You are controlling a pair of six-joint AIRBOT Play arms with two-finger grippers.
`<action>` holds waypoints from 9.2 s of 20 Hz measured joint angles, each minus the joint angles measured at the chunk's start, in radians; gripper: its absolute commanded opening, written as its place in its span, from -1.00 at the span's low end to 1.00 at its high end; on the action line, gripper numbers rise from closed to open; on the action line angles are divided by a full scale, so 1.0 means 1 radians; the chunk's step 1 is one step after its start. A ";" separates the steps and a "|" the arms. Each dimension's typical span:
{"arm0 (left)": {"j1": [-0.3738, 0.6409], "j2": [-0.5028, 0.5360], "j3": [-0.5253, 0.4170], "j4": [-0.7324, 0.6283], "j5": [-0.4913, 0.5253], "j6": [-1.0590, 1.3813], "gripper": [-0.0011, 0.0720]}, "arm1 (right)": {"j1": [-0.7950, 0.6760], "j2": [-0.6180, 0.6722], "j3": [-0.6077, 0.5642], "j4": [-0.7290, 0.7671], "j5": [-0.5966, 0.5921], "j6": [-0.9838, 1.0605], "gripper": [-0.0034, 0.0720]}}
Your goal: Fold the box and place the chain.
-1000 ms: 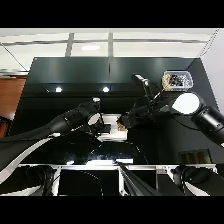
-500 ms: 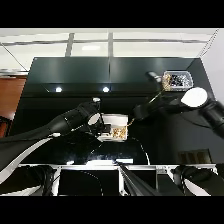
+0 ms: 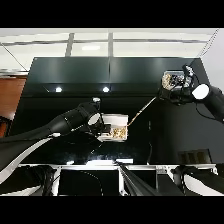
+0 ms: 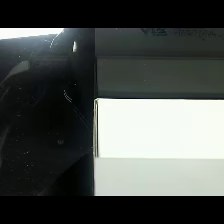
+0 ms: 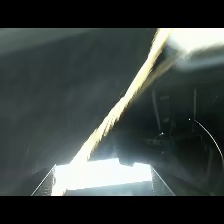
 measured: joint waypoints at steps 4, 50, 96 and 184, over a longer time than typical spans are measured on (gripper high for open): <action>0.000 0.000 0.000 0.000 0.000 0.000 -0.89 | -0.021 -0.195 0.145 -0.022 -0.042 0.128 0.98; 0.000 0.000 0.000 0.000 0.000 0.000 -0.89 | 0.529 0.309 -0.080 0.459 0.181 -0.189 -0.85; 0.000 0.000 0.000 0.000 -0.002 0.000 -0.89 | 0.356 0.042 -0.371 0.687 -0.039 -1.875 0.69; 0.000 0.000 0.000 0.000 0.000 0.000 -0.89 | 0.511 0.336 -0.279 0.234 0.080 -1.127 -0.86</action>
